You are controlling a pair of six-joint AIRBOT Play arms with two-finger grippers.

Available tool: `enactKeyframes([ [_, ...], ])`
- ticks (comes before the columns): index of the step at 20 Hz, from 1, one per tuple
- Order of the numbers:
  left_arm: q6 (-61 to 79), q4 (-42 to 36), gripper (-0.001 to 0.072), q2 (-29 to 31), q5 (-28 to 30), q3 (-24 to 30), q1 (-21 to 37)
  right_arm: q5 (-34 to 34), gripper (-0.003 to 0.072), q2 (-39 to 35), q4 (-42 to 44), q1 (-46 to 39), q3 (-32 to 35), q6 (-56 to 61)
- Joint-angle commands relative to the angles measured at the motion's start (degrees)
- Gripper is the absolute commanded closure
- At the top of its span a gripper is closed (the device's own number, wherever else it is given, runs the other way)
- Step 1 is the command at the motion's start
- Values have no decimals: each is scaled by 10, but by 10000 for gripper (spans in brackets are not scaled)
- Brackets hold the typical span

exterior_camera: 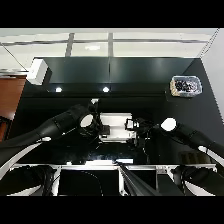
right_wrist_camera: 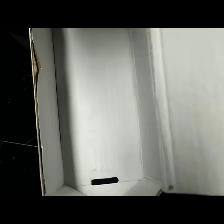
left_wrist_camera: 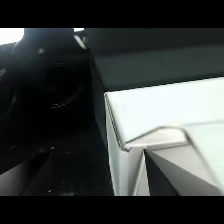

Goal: Fold the box and place the chain.

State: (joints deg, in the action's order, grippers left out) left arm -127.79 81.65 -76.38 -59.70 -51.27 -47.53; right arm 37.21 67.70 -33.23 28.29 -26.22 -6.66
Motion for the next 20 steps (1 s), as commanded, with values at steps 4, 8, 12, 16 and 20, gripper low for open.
enactKeyframes([
  [4, -82, 33, 175, -45, -11, -38, -39, 0, 246, 0, 0, 0, 0, 0],
  [8, -92, 39, 365, -45, -12, -45, -38, 0, 247, 0, 0, 0, 0, 0],
  [12, -92, 39, 667, -46, -12, -49, -38, 0, 246, 0, 0, 0, 0, 0],
  [16, -103, 41, 683, -47, -17, -52, -38, 0, 246, 0, 0, 0, 0, 0],
  [20, -105, 43, 289, -47, -23, -52, -38, 0, 246, 0, 0, 0, 0, 0],
])
